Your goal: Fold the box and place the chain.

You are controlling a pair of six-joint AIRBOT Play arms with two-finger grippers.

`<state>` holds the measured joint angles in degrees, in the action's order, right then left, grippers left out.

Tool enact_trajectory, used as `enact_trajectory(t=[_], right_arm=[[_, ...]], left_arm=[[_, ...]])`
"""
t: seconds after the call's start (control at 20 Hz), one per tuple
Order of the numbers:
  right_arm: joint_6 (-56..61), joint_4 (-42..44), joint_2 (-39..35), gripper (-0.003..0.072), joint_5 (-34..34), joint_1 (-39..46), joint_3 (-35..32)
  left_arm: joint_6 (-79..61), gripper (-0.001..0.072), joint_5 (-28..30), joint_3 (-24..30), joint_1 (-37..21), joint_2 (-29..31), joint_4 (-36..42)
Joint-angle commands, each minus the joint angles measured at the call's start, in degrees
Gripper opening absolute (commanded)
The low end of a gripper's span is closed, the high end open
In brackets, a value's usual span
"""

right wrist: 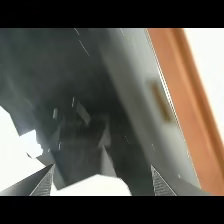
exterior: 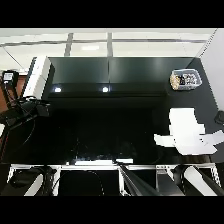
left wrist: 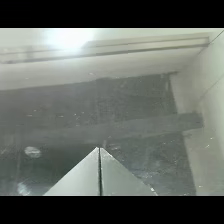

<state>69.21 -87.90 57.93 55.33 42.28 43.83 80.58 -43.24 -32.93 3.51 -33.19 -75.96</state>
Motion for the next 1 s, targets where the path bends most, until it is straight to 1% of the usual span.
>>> enact_trajectory(t=[0.0, 0.15, 0.2, 0.25, 0.3, 0.4, 0.45, 0.55, 0.65, 0.85, 0.95], right_arm=[[-11.5, 2.4, 6.0, 0.0720, 5.7, 8.8, 1.2], [-19.9, 2.6, 11.6, 0.0719, 11.0, 9.1, 3.3], [-22.6, 3.1, 12.4, 0.0719, 11.8, 9.0, 3.4], [-25.5, 3.9, 12.7, 0.0659, 12.0, 9.0, 3.4], [-26.5, 3.9, 12.7, 0.0460, 11.8, 9.0, 3.4], [-26.6, 3.9, 12.6, 0.0035, 11.5, 9.0, 3.4], [-26.7, 4.9, 12.5, 0.0007, 12.3, 8.8, 3.4], [-27.3, 7.7, 11.4, 0.0014, 14.6, 7.1, 3.4], [-27.3, 12.2, 8.5, 0.0014, 15.2, 3.4, 3.4], [-25.3, 27.1, 0.8, 0.0014, 14.5, -8.9, 2.4], [-19.1, 30.4, -2.2, 0.0013, 14.4, -16.6, 1.8]], left_arm=[[0.0, 0.0023, 0.1, 0.0, 0.0, -0.6, 2.7], [0.0, 0.0023, -1.0, 0.0, 0.0, -1.2, 3.7], [0.0, 0.0023, -0.9, 0.0, 0.0, -1.4, 4.2], [0.0, 0.0023, -0.8, 0.0, 0.0, -1.5, 4.8], [0.0, 0.0023, -0.8, 0.0, 0.0, -1.7, 5.1], [0.0, 0.0023, -0.7, 0.0, 0.0, -2.0, 5.1], [0.0, 0.0023, -0.6, 0.0, 0.0, -2.0, 5.2], [0.0, 0.0023, -0.4, 0.0, 0.0, -2.0, 5.2], [0.0, 0.0023, -0.4, 0.0, 0.0, -2.0, 5.2], [0.0, 0.0023, -0.5, 0.0, 0.0, -2.0, 7.3], [0.0, 0.0023, -0.4, 0.0, 0.0, -2.3, 9.4]])
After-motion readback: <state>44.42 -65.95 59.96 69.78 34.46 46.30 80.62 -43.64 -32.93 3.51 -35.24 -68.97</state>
